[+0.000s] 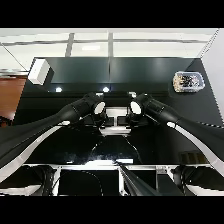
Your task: Fold the box and place the chain.
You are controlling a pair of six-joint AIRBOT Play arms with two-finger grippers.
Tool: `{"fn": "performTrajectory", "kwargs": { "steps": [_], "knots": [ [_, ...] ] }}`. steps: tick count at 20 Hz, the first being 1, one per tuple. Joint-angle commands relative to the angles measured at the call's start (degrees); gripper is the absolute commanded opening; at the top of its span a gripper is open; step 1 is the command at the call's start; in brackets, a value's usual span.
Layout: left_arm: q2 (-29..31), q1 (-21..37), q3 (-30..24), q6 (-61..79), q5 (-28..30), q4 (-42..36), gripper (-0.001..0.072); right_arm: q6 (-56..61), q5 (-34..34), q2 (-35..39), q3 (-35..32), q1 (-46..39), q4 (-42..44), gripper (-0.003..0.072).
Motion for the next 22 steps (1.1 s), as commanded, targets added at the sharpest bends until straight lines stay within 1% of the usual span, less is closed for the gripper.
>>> {"fn": "performTrajectory", "kwargs": {
  "steps": [1, 2, 3, 4, 6, 9, 10, 12, 14, 15, 16, 17, 18, 19, 20, 21, 22],
  "knots": [
    [0.0, 0.0, 0.0, 0.0, -0.1, 0.1, 0.0029, -0.1, 0.0, 0.0, 0.1, 0.0, -0.1, 0.0041],
    [0.0, 0.0, 0.0, 0.0, -0.1, 0.1, 0.0030, 0.0, 0.3, 0.2, 0.1, -0.3, 0.0, 0.0235],
    [0.0, 0.0, 0.0, 0.0, -0.1, 0.1, 0.0029, -0.1, 0.9, 0.5, 0.1, -0.7, 0.0, 0.0322],
    [0.0, 0.0, 0.0, 0.0, -0.1, 0.1, 0.0029, -0.1, 1.8, 1.1, 0.1, -1.2, -0.1, 0.0322],
    [0.0, 0.0, 0.0, 0.0, -0.1, 0.1, 0.0029, -4.2, 3.5, 3.9, 0.1, -2.5, -0.1, 0.0322],
    [0.0, 0.0, 0.0, 0.0, -0.1, 0.1, 0.0029, -11.3, 5.7, 11.8, 0.1, -4.7, -1.8, 0.0321],
    [0.0, 0.0, 0.0, 0.0, -0.1, 0.1, 0.0029, -12.2, 6.7, 15.4, 0.1, -5.9, -4.7, 0.0322],
    [0.0, 0.0, 0.0, 0.0, -0.1, 0.1, 0.0029, -12.9, 7.6, 21.9, 0.0, -9.7, -14.0, 0.0321],
    [0.0, 0.0, 0.0, 0.0, -0.1, 0.1, 0.0029, -13.1, 7.5, 26.3, 0.0, -16.4, -22.8, 0.0320],
    [0.0, 0.0, 0.0, 0.0, -0.1, 0.1, 0.0029, -14.1, 7.0, 27.3, 0.0, -20.3, -26.9, 0.0320],
    [0.0, 0.0, 0.0, 0.0, -0.1, 0.1, 0.0030, -15.2, 5.0, 27.6, -0.5, -24.8, -30.8, 0.0320],
    [0.0, 0.0, 0.0, 0.0, 0.0, 0.1, 0.0030, -15.6, 1.2, 27.6, -1.5, -29.7, -33.5, 0.0320],
    [0.0, 0.0, 0.0, 0.0, 0.0, 0.1, 0.0029, -15.6, -4.6, 27.6, -3.0, -34.4, -34.4, 0.0320],
    [0.0, 0.0, 0.0, 0.0, 0.0, 0.1, 0.0029, -15.5, -12.2, 27.4, -4.8, -39.6, -33.9, 0.0320],
    [0.0, 0.0, 0.0, 0.0, 0.0, 0.1, 0.0029, -15.5, -21.5, 26.6, -6.7, -45.0, -32.2, 0.0319],
    [0.0, 0.0, 0.0, 0.0, 0.0, 0.1, 0.0029, -15.5, -28.7, 24.8, -7.3, -49.9, -29.3, 0.0319],
    [0.0, 0.0, 0.0, 0.0, 0.0, 0.1, 0.0029, -15.5, -33.2, 22.7, -7.3, -53.4, -26.5, 0.0320]
  ]
}}
